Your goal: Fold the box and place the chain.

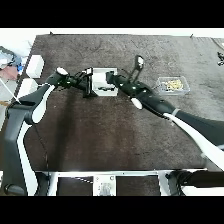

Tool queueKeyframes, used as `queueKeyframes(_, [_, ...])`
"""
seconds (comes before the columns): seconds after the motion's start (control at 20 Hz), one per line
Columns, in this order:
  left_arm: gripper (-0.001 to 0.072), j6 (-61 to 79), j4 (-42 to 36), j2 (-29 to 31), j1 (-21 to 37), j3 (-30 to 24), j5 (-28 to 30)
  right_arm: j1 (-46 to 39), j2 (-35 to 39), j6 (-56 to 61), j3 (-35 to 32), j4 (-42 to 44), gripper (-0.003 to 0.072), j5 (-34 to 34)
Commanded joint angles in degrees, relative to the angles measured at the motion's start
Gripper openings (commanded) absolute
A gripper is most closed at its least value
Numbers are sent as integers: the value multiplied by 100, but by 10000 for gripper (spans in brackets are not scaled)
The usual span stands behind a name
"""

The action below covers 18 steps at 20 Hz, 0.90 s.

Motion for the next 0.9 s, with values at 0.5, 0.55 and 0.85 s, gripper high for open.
queueKeyframes(0.5, [73, 0, 0, 2, 2, 2, 2, -2347, 890, 142, -1912, 170, 406, 704])
queueKeyframes(0.55, [73, 0, 0, 2, 2, 2, 2, -2400, 739, 142, -1912, 262, 406, 544])
queueKeyframes(0.85, [73, -42, 0, 2, 2, 2, 0, -2448, -289, 140, -1572, 662, 405, -378])
